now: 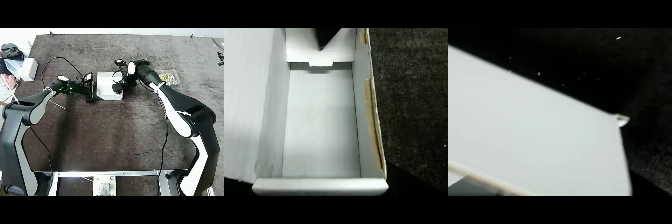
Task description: Fold the box and place the chain.
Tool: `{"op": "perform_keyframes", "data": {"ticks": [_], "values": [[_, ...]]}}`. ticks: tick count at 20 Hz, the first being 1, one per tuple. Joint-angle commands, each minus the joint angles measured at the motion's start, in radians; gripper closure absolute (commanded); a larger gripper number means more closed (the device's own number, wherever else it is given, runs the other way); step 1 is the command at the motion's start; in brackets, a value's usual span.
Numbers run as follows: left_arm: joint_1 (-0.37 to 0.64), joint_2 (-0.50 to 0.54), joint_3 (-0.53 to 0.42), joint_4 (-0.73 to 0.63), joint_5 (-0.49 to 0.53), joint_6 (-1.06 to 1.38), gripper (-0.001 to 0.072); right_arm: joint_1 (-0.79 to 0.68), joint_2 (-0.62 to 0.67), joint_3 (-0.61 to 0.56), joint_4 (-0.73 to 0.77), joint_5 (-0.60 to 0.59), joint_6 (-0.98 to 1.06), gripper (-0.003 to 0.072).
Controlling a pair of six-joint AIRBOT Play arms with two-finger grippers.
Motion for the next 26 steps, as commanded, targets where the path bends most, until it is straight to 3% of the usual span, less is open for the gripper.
{"op": "perform_keyframes", "data": {"ticks": [1, 2, 16, 18, 26], "values": [[0.000, 0.000, 0.000, 0.000, 0.000, 0.000, 0.0357, 0.019, -0.006, 0.016, -0.087, -0.009, 0.098, 0.0311], [0.000, 0.000, 0.000, 0.000, 0.000, 0.000, 0.0357, 0.019, -0.006, 0.016, -0.111, -0.014, 0.131, 0.0350], [0.000, 0.000, 0.000, 0.000, 0.000, 0.000, 0.0357, 0.028, -0.043, 0.016, -0.117, -0.020, 0.245, 0.0350], [0.000, 0.000, 0.000, 0.000, 0.000, 0.000, 0.0357, 0.034, -0.044, 0.016, -0.113, -0.021, 0.260, 0.0531], [0.000, 0.000, 0.000, 0.000, 0.000, 0.000, 0.0357, 0.035, -0.048, 0.016, -0.109, -0.033, 0.302, 0.0534]]}}
